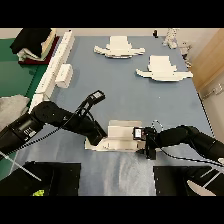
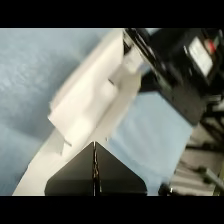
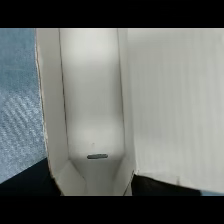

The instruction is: Fold the box.

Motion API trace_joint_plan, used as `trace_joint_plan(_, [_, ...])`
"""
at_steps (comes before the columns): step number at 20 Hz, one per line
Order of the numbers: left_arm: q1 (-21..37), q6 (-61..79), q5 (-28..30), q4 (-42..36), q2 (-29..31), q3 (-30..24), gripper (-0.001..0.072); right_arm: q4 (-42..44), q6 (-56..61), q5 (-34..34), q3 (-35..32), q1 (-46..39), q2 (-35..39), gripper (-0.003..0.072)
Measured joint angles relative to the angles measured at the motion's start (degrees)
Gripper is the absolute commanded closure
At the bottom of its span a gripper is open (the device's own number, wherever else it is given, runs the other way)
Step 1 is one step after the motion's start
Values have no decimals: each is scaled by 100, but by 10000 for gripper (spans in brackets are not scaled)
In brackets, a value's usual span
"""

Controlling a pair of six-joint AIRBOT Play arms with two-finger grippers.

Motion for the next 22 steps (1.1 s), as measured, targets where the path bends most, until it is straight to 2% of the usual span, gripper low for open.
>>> trace_joint_plan(2, [125, 811, -313, 83, -46, 4, 692, 0, 0, 0, 0, 0, 0, 136])
trace_joint_plan(3, [153, 1252, -407, 138, -90, 4, 653, 0, 2, 0, 0, 0, 0, 136])
trace_joint_plan(4, [177, 1661, -437, 219, -133, 2, 293, 0, 2, 0, 0, 0, 0, 135])
trace_joint_plan(5, [210, 2011, -448, 291, -168, -2, 47, 0, 0, 0, 0, 0, 0, 135])
trace_joint_plan(12, [970, 4280, -280, 184, -297, -476, 48, -13, 2, 0, 0, 0, 0, 136])
trace_joint_plan(15, [986, 4979, 28, -50, -431, -774, 49, -22, 2, 0, 0, 0, 0, 136])
trace_joint_plan(18, [756, 5381, 267, -236, -647, -962, 52, -31, 2, 0, 0, 0, 0, 135])
trace_joint_plan(20, [557, 5510, 431, -391, -813, -1016, 238, -37, 2, 0, 0, 0, 0, 135])
trace_joint_plan(22, [374, 5582, 599, -553, -977, -1045, 237, -39, 2, 0, 0, 0, 0, 136])
